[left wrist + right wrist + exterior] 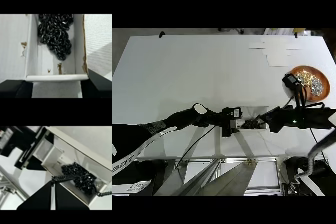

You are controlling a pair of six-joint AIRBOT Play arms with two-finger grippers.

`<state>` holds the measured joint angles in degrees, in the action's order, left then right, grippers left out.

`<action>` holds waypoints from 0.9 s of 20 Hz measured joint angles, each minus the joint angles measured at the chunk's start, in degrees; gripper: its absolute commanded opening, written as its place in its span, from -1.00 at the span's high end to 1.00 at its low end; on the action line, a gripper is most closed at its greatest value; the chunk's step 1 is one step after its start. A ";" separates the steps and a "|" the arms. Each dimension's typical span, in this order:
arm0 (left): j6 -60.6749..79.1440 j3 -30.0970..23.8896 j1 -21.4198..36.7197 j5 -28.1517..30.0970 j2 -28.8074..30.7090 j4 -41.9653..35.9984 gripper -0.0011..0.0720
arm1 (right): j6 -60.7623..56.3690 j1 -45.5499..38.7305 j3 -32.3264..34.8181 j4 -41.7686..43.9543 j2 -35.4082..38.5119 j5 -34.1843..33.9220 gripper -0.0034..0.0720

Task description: Fold the box and place the chain.

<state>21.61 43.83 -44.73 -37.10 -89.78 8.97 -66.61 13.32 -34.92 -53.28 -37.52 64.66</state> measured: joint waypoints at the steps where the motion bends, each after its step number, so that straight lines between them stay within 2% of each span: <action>1: 0.00 0.00 0.00 0.00 0.00 0.00 0.50 | 0.28 0.00 0.70 -0.24 -0.70 -0.50 0.60; 6: 0.00 0.00 0.00 0.00 0.00 0.00 0.50 | 0.90 -0.37 0.79 -1.68 -3.17 -1.29 0.60; 7: 0.00 0.00 0.00 0.00 0.00 0.00 0.50 | 0.81 -1.03 -0.33 -2.86 -3.34 -0.66 0.67; 8: 0.00 0.00 0.02 0.00 0.00 0.00 0.50 | 0.31 -2.03 -1.66 -4.46 -3.48 0.24 0.81; 9: 0.00 0.00 0.00 0.00 0.00 0.00 0.50 | -0.87 -3.23 -2.93 -6.25 -3.56 0.83 0.87; 14: 0.00 0.00 0.02 0.00 0.00 0.00 0.50 | -9.16 -9.86 -5.84 -17.20 -6.16 2.32 0.87; 15: 0.02 0.00 0.02 0.00 0.00 0.00 0.50 | -10.40 -10.45 -5.92 -19.02 -7.50 2.36 0.85; 17: 0.02 0.00 0.02 0.00 0.00 0.00 0.50 | -12.02 -11.21 -5.95 -21.70 -11.10 2.03 0.40; 18: 0.00 0.00 0.00 0.00 0.00 0.00 0.50 | -12.76 -11.47 -5.86 -22.67 -13.22 1.77 0.26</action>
<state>21.61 43.83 -44.73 -37.10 -89.78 8.97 -79.37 1.85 -40.77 -75.94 -50.74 66.43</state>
